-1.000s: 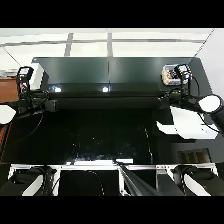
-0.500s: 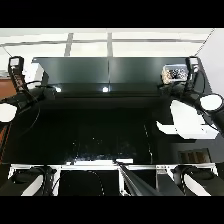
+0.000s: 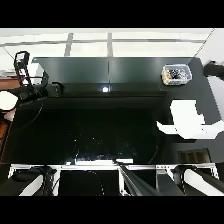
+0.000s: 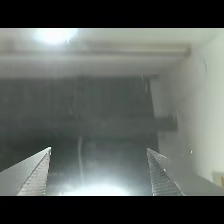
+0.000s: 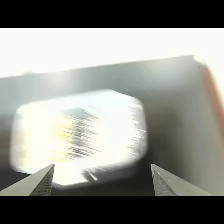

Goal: Fold the box and place the chain.

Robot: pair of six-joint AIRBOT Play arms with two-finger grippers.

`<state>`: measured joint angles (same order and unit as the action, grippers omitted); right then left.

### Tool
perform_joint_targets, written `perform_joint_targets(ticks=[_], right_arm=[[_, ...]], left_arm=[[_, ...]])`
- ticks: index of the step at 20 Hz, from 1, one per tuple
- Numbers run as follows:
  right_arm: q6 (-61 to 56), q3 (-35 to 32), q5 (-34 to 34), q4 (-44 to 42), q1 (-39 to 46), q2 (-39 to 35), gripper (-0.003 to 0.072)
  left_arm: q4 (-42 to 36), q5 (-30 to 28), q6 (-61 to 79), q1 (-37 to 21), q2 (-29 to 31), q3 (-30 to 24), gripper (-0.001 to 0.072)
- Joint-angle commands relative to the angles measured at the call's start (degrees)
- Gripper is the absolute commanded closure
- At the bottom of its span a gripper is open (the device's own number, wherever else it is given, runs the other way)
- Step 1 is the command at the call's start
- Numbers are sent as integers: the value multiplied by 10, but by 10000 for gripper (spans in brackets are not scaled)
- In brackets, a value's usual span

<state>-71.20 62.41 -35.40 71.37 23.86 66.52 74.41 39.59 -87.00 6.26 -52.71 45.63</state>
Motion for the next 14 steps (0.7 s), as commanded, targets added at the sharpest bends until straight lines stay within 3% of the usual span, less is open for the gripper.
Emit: perform_joint_targets(ticks=[1,6,8,10,12,14], right_arm=[[-50,124,-208,142,155,100,-34],[107,166,-342,28,242,213,-34],[161,166,-381,38,240,246,-34],[161,166,-397,66,239,264,-34],[151,165,-460,98,243,279,-34],[127,156,-483,86,251,281,-34]], left_arm=[[-3,47,-16,1,-12,6,-3],[-43,46,-16,3,-32,6,-3],[-46,46,-16,3,-39,6,-3],[-47,47,-16,3,-45,6,-3],[-56,47,-16,3,-52,6,-3],[-68,47,-16,3,-63,6,-3]])
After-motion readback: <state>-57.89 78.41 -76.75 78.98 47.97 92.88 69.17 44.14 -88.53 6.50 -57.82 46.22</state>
